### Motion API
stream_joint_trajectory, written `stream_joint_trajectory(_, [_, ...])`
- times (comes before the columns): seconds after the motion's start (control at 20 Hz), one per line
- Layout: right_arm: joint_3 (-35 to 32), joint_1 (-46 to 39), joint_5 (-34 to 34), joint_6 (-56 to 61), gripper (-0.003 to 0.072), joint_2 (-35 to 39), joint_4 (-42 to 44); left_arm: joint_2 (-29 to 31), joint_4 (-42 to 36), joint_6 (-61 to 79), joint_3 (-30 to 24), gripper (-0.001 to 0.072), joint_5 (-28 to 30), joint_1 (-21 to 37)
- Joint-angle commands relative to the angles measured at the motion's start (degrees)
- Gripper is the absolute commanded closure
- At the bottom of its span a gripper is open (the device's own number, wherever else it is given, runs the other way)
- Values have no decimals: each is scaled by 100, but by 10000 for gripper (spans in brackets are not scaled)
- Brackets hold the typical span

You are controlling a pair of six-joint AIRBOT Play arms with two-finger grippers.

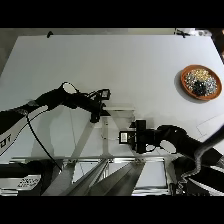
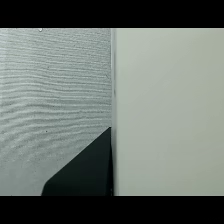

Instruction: Fold the box and place the chain.

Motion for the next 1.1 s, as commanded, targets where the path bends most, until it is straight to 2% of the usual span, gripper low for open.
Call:
stream_joint_trajectory(0.0, [-2, 4, -365, 33, 25, -166, -79, -2, 0, 0, -2, 698, 2, 0])
stream_joint_trajectory(0.3, [4, -138, -638, 72, 25, -111, 22, -2, 0, 0, -2, 698, 2, 0])
stream_joint_trajectory(0.5, [4, -474, -710, 68, 25, 249, 98, -2, 0, 0, -2, 698, 2, 0])
stream_joint_trajectory(0.7, [4, -846, -708, -61, 25, 426, 586, -2, 0, 0, -2, 698, 2, 0])
stream_joint_trajectory(1.05, [4, -1362, -332, -1224, 23, 426, 1641, -2, 0, 0, -2, 698, 2, 0])
